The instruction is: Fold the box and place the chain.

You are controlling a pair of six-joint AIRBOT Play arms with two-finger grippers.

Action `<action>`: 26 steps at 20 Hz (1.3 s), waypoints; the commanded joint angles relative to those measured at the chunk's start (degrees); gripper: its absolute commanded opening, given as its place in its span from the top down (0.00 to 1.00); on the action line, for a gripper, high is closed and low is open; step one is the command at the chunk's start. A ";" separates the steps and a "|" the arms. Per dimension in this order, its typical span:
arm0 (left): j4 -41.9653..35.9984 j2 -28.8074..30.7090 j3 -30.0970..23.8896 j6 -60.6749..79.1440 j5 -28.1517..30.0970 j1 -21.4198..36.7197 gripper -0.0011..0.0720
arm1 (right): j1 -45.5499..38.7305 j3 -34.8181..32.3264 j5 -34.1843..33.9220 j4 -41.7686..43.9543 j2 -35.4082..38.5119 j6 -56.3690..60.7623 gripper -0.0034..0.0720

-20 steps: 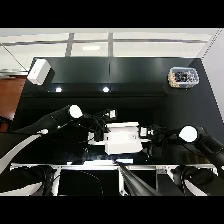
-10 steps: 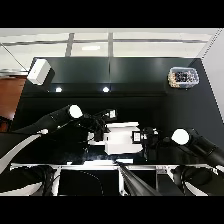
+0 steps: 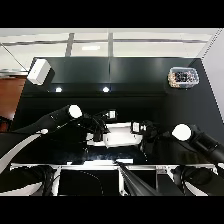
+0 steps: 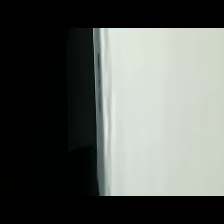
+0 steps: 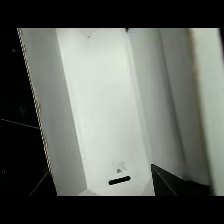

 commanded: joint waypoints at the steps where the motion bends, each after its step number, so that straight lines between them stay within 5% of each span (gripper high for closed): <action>1: 0.00 0.02 0.24 0.09 0.13 -0.09 0.94 | -1.99 2.23 0.33 -1.84 -0.04 0.92 0.01; 13: 0.00 0.02 0.24 0.07 0.26 -0.11 0.94 | -3.15 2.23 -2.56 -1.11 -0.11 1.33 0.01; 17: 0.02 0.02 0.24 0.07 0.63 -0.09 0.94 | -3.15 0.02 2.75 7.37 -0.24 -6.67 0.01; 26: 0.02 0.02 0.24 0.04 1.57 -0.07 0.94 | -3.15 -4.44 -1.84 10.69 -5.16 -19.76 0.02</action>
